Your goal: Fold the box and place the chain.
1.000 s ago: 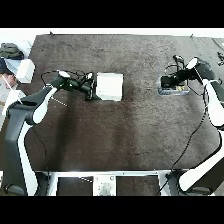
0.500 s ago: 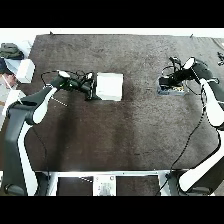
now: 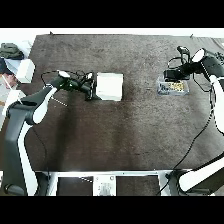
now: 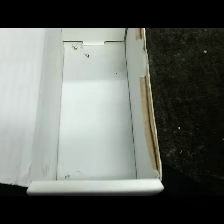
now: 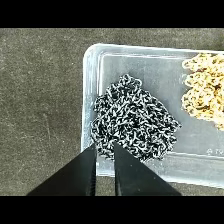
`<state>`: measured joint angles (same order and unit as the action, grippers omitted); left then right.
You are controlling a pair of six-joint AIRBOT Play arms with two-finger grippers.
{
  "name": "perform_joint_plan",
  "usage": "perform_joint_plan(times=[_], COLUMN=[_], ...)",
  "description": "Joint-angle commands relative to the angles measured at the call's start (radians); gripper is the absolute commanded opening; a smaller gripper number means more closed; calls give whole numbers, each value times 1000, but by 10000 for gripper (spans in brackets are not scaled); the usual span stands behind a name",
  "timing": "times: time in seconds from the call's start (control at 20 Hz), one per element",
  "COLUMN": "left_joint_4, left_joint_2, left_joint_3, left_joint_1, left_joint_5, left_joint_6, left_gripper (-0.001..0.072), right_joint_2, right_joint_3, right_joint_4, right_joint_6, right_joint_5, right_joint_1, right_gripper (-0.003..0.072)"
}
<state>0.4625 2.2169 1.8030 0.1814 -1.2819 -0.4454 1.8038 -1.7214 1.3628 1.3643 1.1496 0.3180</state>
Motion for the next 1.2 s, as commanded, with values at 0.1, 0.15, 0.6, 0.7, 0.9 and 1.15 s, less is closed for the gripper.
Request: perform_joint_plan(times=[0.1,0.15,0.6,0.7,0.9,1.15], left_joint_4=[0,0,0,0,0,0], left_joint_2=[0,0,0,0,0,0], left_joint_3=[0,0,0,0,0,0], left_joint_1=[0,0,-1,0,0,0], left_joint_5=[0,0,0,0,0,0], left_joint_6=[0,0,0,0,0,0], left_gripper=[273,273,273,273,273,272], right_joint_2=[62,76,119,136,137,88], right_joint_3=[0,0,0,0,0,0], right_joint_4=[2,2,0,2,38,44], right_joint_6=[8,8,18,21,28,46], right_joint_5=[-14,-16,-83,-85,-72,-60], right_joint_1=[-2,-2,-27,-33,-32,-33], right_gripper=[166,183,217,217,59,-16])
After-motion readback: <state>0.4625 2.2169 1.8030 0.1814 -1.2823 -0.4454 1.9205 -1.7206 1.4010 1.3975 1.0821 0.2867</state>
